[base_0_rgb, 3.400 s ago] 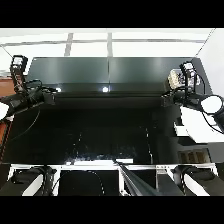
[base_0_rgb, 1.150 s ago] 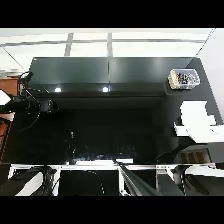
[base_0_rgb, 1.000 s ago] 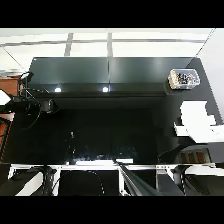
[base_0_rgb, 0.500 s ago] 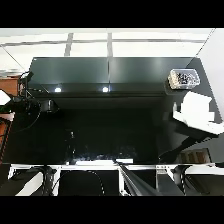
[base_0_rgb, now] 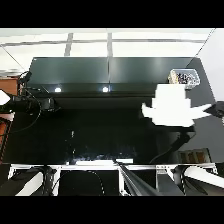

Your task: Fold the box and place the chain.

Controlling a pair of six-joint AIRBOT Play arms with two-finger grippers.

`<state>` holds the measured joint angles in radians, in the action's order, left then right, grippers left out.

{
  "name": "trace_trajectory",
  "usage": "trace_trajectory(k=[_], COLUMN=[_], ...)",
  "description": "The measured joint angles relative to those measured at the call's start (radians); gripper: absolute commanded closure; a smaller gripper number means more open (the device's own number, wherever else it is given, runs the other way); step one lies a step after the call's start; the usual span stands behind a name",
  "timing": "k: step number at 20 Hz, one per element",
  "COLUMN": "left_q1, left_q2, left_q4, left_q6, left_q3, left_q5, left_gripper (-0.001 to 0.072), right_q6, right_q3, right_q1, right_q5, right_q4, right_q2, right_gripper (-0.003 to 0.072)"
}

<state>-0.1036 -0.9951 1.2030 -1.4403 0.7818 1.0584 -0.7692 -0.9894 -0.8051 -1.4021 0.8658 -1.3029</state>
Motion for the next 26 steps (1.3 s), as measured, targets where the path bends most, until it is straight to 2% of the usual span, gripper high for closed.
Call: trace_trajectory(k=[4, 6, 10, 13, 16, 20, 26], left_q1=[0.000, 0.006, 0.068, 0.131, 0.164, 0.180, 0.217], left_q2=[-0.004, -0.018, -0.098, -0.205, -0.317, -0.426, -0.581], left_q4=[-0.101, -0.198, -0.413, -0.555, -0.628, -0.667, -0.705], left_q6=[0.032, 0.082, 0.230, 0.352, 0.417, 0.468, 0.584], left_q3=[0.000, 0.000, 0.001, 0.018, 0.065, 0.142, 0.244], left_q5=[-0.001, -0.004, -0.024, -0.043, -0.031, 0.000, 0.061], left_gripper=[0.0002, 0.0002, 0.0002, 0.0002, 0.0002, 0.0002, 0.0002], right_q6=[0.071, 0.139, 0.259, 0.299, 0.310, 0.316, 0.317], right_q3=[0.179, 0.292, 0.497, 0.565, 0.591, 0.602, 0.605], right_q1=[0.161, 0.261, 0.496, 0.667, 0.766, 0.809, 0.824], right_q5=[0.005, 0.041, 0.256, 0.417, 0.521, 0.575, 0.589], right_q4=[-0.254, -0.418, -0.645, -0.710, -0.736, -0.743, -0.712], right_q2=[0.114, 0.173, 0.260, 0.282, 0.290, 0.294, 0.295], right_gripper=[0.0674, 0.0674, 0.0674, 0.0674, 0.0674, 0.0674, 0.0674])
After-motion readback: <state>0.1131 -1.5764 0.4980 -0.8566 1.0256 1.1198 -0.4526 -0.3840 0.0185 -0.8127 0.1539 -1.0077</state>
